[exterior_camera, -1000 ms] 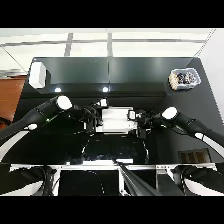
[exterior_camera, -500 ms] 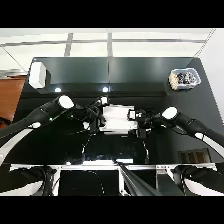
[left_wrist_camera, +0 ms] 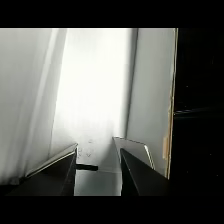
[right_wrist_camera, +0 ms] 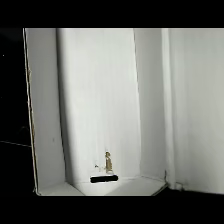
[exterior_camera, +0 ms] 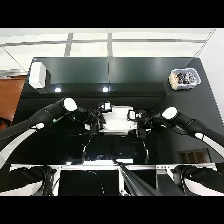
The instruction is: Fold the box and place the chain.
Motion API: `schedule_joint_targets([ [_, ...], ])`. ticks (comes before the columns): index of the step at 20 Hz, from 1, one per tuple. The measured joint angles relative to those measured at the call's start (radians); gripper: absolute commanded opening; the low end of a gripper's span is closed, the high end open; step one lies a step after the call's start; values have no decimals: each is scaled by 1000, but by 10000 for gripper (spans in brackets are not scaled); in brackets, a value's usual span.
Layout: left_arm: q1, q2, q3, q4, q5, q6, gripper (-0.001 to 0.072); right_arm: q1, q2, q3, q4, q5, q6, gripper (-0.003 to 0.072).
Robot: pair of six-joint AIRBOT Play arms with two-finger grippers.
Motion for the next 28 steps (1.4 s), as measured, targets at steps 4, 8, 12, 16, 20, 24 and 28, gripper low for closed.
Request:
schedule_joint_targets([
  [4, -3, 0, 0, 5, 0, 2, 281, 0, 0, 0, 0, 0, 0, 227],
  [8, -3, -1, 0, 8, 5, 2, 345, 0, 0, 0, 0, 1, 1, 227],
  [12, -1, 3, 3, 18, -6, -2, 27, 0, 0, 0, 1, -2, 0, 227],
  [16, 63, 54, 13, 89, -29, -133, 26, 0, 0, 0, 1, -2, 0, 227],
  [20, 231, 142, 16, 102, -104, -306, 28, 0, 0, 0, 1, -2, 0, 227],
  [24, 422, 160, -6, 64, -260, -466, 28, 0, 0, 0, 1, -2, 1, 227],
  [28, 557, 117, -105, 9, -287, -789, 28, 0, 0, 0, 1, -2, 0, 227],
])
